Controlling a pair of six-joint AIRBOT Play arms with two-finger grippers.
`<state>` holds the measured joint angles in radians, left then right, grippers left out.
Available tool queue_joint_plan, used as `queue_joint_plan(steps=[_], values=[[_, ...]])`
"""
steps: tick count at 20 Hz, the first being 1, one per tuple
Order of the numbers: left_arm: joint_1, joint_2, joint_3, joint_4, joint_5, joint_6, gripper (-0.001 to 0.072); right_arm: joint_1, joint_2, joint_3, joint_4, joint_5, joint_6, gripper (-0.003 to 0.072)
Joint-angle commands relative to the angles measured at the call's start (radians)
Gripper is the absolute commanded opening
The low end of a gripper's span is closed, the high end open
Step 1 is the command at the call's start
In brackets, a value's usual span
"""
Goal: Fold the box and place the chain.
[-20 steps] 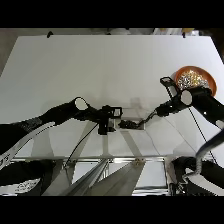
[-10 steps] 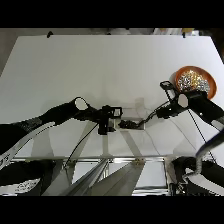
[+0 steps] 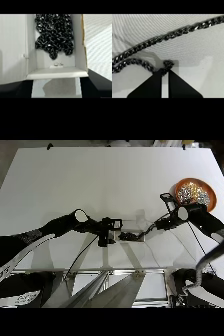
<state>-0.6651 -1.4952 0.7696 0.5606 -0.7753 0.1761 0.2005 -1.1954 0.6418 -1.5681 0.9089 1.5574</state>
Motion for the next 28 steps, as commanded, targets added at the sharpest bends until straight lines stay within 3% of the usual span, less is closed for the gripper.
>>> queue_joint_plan(steps=[1, 12, 13, 14, 15, 21, 28], values=[[0.001, 0.001, 0.0, 0.0, 0.0, 0.0, 0.0272, 0.0, 0.004, -0.005, 0.028, 0.01, 0.002, 0.0016], [0.001, 0.001, 0.0, 0.0, 0.0, 0.0, 0.0272, 0.0, 0.267, -0.005, 0.035, 0.105, -0.021, 0.0018], [0.001, 0.001, 0.0, 0.0, 0.0, 0.0, 0.0272, 0.0, 0.264, -0.006, 0.035, 0.107, -0.019, 0.0069], [0.001, 0.001, 0.0, 0.0, 0.0, 0.0, 0.0272, 0.0, 0.255, -0.006, 0.035, 0.107, -0.009, 0.0174], [0.001, 0.001, 0.0, 0.0, 0.0, 0.0, 0.0272, 0.0, 0.241, -0.007, 0.035, 0.105, -0.005, 0.0198], [0.001, 0.001, 0.0, 0.0, 0.0, 0.0, 0.0272, 0.0, 0.129, -0.041, 0.031, 0.083, 0.004, 0.0197], [0.001, 0.001, 0.0, 0.0, 0.0, 0.0, 0.0272, 0.0, 0.096, -0.057, 0.037, 0.041, -0.022, 0.0174]])
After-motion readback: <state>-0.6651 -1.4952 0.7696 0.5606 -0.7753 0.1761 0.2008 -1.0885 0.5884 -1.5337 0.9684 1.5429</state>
